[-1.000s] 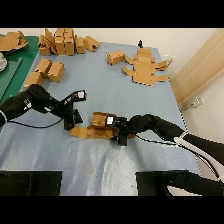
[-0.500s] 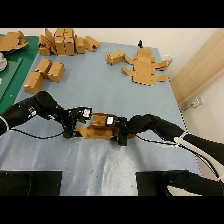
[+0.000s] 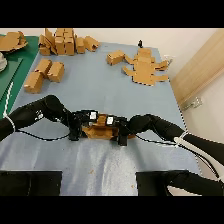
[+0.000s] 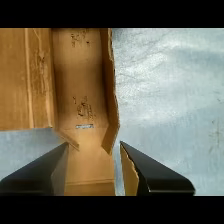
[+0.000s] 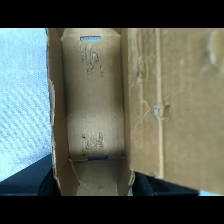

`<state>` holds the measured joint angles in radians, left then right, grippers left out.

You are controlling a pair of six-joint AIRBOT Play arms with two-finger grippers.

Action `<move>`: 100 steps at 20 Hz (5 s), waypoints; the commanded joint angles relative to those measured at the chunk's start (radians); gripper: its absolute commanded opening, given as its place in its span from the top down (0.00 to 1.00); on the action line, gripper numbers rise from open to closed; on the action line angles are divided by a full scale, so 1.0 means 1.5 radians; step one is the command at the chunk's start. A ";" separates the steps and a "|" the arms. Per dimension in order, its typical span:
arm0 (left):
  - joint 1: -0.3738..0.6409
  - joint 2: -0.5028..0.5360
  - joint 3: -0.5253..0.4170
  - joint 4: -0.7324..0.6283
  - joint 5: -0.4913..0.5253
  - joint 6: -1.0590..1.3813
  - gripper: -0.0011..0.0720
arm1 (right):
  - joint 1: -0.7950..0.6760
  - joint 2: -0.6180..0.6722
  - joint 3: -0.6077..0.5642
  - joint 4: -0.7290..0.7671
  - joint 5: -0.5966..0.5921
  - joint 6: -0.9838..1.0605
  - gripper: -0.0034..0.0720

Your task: Fold the box.

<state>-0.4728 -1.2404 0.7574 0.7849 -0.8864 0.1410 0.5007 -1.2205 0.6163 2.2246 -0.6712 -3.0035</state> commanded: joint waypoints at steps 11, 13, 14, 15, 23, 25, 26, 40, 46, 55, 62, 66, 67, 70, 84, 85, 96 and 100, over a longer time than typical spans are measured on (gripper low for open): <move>-0.013 -0.002 0.000 -0.018 0.031 -0.007 0.97 | 0.000 -0.001 0.000 0.000 0.000 0.000 0.28; -0.026 -0.002 0.000 -0.025 0.031 -0.006 0.97 | 0.000 -0.001 0.000 0.000 0.000 0.000 0.28; -0.036 -0.002 0.000 -0.025 0.032 -0.006 0.97 | 0.000 -0.001 0.000 0.000 0.000 0.000 0.28; -0.044 -0.002 0.000 -0.025 0.034 -0.006 0.97 | 0.000 -0.001 0.000 0.000 0.000 0.000 0.28; -0.051 -0.017 0.000 -0.038 0.056 -0.041 0.97 | 0.000 -0.001 0.000 0.000 0.000 0.000 0.28; -0.051 -0.031 0.000 -0.040 0.055 -0.055 0.97 | 0.000 -0.001 0.000 0.000 0.000 0.000 0.28; -0.051 -0.037 0.000 -0.041 0.055 -0.055 0.97 | 0.000 -0.001 0.001 0.000 0.000 0.000 0.28; -0.049 -0.035 0.000 -0.034 0.047 -0.071 0.40 | 0.000 -0.001 0.000 0.000 0.000 0.000 0.28; -0.043 0.044 0.001 0.143 0.026 -0.220 0.97 | 0.000 -0.001 0.000 0.000 0.000 0.000 0.28; 0.013 0.179 -0.012 0.252 0.019 -0.631 0.97 | 0.000 -0.001 0.000 0.001 0.000 0.001 0.28; 0.179 0.178 -0.130 0.266 0.012 -1.063 0.97 | 0.000 -0.001 0.000 0.001 0.000 0.001 0.28; 0.162 0.177 -0.153 0.142 0.036 -1.016 0.97 | 0.000 -0.001 0.000 0.001 0.001 0.000 0.28; 0.157 0.171 -0.155 0.130 0.047 -1.012 0.97 | 0.000 -0.001 0.000 0.001 0.001 0.000 0.28; 0.137 0.135 -0.157 0.082 0.069 -0.989 0.97 | 0.000 -0.001 0.000 0.001 0.000 0.000 0.28; 0.087 0.060 -0.157 -0.105 0.095 -0.907 0.97 | 0.000 -0.001 0.000 0.001 0.000 0.001 0.28; 0.087 0.060 -0.156 -0.105 0.092 -0.909 0.97 | 0.000 -0.001 0.000 0.001 0.000 0.001 0.28; 0.032 0.097 -0.124 -0.138 0.112 -0.962 0.97 | 0.000 -0.001 0.000 0.001 0.000 0.001 0.28; -0.040 0.097 -0.086 0.039 0.160 -1.138 0.97 | 0.000 -0.001 0.000 0.000 0.000 0.001 0.28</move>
<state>-0.4740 -1.0973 0.5949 0.6735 -0.6979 -1.3884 0.5007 -1.2205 0.6163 2.2253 -0.6712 -3.0035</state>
